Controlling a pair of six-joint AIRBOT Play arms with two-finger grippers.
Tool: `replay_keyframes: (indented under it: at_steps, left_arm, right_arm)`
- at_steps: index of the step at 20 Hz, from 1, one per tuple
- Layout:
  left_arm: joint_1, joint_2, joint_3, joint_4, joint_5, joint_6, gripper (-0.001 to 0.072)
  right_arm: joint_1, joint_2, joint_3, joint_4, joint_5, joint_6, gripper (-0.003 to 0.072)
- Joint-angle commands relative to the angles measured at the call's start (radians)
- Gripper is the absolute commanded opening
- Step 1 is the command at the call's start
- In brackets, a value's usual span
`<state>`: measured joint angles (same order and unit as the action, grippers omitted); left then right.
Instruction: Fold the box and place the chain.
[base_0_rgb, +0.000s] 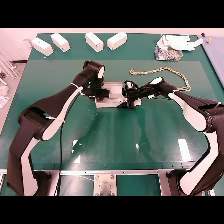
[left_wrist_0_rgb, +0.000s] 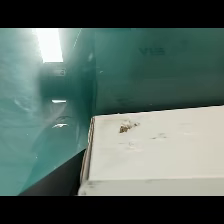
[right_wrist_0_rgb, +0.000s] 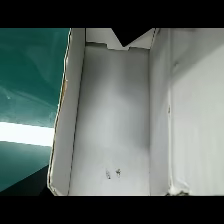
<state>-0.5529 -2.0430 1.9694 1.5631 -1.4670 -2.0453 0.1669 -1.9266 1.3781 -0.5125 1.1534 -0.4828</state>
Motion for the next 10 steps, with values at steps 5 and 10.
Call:
replay_keyframes:
  at_steps: [5,10]
  left_arm:
    - [-0.001,-0.006,0.001,0.001,0.001,0.002,0.0099]
    - [-0.001,-0.006,0.001,0.000,0.002,0.005,0.0020]
  right_arm:
    - [0.000,0.000,0.000,0.000,0.000,0.000,0.0587]
    - [0.000,0.000,0.000,0.000,0.000,0.000,0.0587]
